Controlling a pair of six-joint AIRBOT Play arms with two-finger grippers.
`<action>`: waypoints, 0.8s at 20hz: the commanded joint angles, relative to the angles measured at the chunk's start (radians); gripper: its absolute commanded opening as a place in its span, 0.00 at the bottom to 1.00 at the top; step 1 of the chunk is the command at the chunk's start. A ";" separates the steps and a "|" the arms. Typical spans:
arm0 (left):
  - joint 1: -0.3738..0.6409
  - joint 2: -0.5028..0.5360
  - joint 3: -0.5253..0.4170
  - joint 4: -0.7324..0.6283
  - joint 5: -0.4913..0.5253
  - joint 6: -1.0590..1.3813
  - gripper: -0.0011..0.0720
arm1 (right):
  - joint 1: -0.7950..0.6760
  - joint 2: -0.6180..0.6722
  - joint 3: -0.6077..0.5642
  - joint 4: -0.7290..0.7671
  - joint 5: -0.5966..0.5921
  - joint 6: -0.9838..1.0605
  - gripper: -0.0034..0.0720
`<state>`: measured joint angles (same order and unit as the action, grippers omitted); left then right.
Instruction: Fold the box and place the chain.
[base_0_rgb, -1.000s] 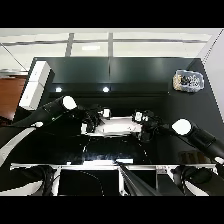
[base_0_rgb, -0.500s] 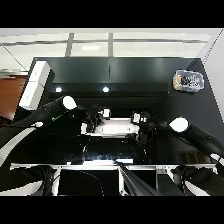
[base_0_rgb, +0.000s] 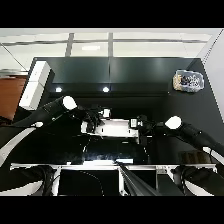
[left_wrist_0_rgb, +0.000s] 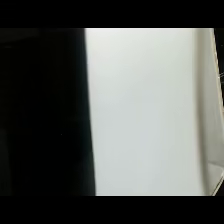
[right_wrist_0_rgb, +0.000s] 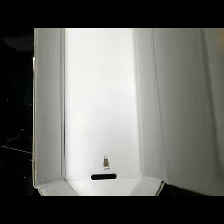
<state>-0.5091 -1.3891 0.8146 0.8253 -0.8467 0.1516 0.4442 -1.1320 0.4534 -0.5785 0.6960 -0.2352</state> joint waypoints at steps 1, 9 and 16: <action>0.000 0.000 0.000 0.000 0.001 0.001 0.05 | -0.026 -0.021 0.000 0.015 0.000 -0.055 0.97; 0.000 0.000 0.000 0.000 0.001 -0.003 0.05 | -0.024 -0.027 0.000 0.129 0.026 -0.151 0.97; 0.000 0.000 0.000 0.000 0.001 -0.003 0.05 | -0.024 -0.045 0.002 0.114 0.025 -0.146 0.97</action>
<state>-0.5091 -1.3891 0.8146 0.8253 -0.8459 0.1505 0.4202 -1.1725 0.4545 -0.4606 0.7212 -0.3805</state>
